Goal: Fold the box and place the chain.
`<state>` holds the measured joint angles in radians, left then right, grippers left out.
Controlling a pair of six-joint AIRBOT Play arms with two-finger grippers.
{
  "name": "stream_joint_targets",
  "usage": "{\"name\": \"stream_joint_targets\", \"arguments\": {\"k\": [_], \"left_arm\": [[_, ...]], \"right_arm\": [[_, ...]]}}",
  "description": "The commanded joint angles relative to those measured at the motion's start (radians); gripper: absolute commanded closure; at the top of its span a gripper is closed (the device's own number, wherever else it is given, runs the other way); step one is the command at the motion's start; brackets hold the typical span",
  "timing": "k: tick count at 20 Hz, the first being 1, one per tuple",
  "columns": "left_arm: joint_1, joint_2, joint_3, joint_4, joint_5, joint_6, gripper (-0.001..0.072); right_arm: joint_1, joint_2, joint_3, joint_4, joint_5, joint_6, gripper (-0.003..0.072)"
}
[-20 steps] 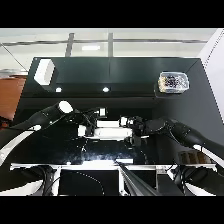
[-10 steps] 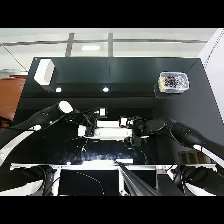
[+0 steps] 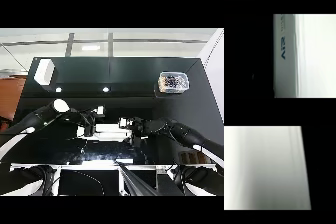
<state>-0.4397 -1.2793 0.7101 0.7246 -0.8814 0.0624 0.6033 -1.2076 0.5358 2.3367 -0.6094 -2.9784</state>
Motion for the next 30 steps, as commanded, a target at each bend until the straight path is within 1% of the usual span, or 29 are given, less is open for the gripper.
{"name": "stream_joint_targets", "arguments": {"k": [1, 5, 6, 7, 8, 9, 11, 12, 15, 16, 21, 23, 25, 30], "left_arm": [[0.059, 0.084, 0.001, 0.103, -0.011, -0.146, 0.013], [0.153, 0.182, 0.001, 0.21, -0.126, -0.341, 0.0137], [0.172, 0.202, 0.001, 0.238, -0.154, -0.4, 0.0216], [0.187, 0.218, 0.001, 0.265, -0.179, -0.452, 0.0381], [0.203, 0.232, 0.001, 0.288, -0.209, -0.481, 0.0573], [0.217, 0.24, 0.0, 0.295, -0.251, -0.49, 0.0684], [0.228, 0.239, -0.005, 0.277, -0.323, -0.549, 0.0685], [0.227, 0.239, -0.016, 0.24, -0.335, -0.549, 0.0685], [0.209, 0.239, -0.067, 0.079, -0.325, -0.529, 0.0685], [0.198, 0.239, -0.081, 0.048, -0.329, -0.522, 0.0686], [0.107, 0.239, -0.122, 0.01, -0.322, -0.514, 0.0685], [0.063, 0.239, -0.125, -0.032, -0.274, -0.496, 0.0686], [0.029, 0.239, -0.124, -0.094, -0.178, -0.475, 0.0685], [0.021, 0.237, -0.124, -0.22, 0.017, -0.447, 0.0684]], "right_arm": [[-0.001, 0.001, 0.0, 0.0, 0.003, 0.001, 0.0156], [0.0, 0.001, 0.0, 0.0, 0.003, 0.001, 0.0156], [-0.001, 0.001, 0.0, 0.0, 0.003, 0.001, 0.0156], [-0.001, 0.001, 0.0, 0.0, 0.003, 0.001, 0.0156], [-0.001, 0.001, 0.0, 0.0, 0.003, 0.001, 0.0156], [-0.001, 0.001, 0.0, 0.0, 0.003, 0.001, 0.0156], [-0.001, 0.001, 0.0, 0.0, 0.003, 0.002, 0.0156], [0.0, 0.001, 0.0, 0.0, 0.003, 0.001, 0.0156], [-0.001, 0.001, 0.0, 0.0, 0.003, 0.011, 0.0156], [-0.001, 0.001, 0.0, 0.0, 0.003, 0.016, 0.0156], [0.0, 0.001, 0.0, 0.0, 0.003, 0.016, 0.0156], [-0.001, 0.001, 0.0, 0.0, 0.003, 0.016, 0.0156], [0.0, 0.001, 0.0, 0.0, 0.003, 0.016, 0.0156], [-0.001, 0.001, 0.0, 0.0, 0.003, 0.016, 0.0156]]}}
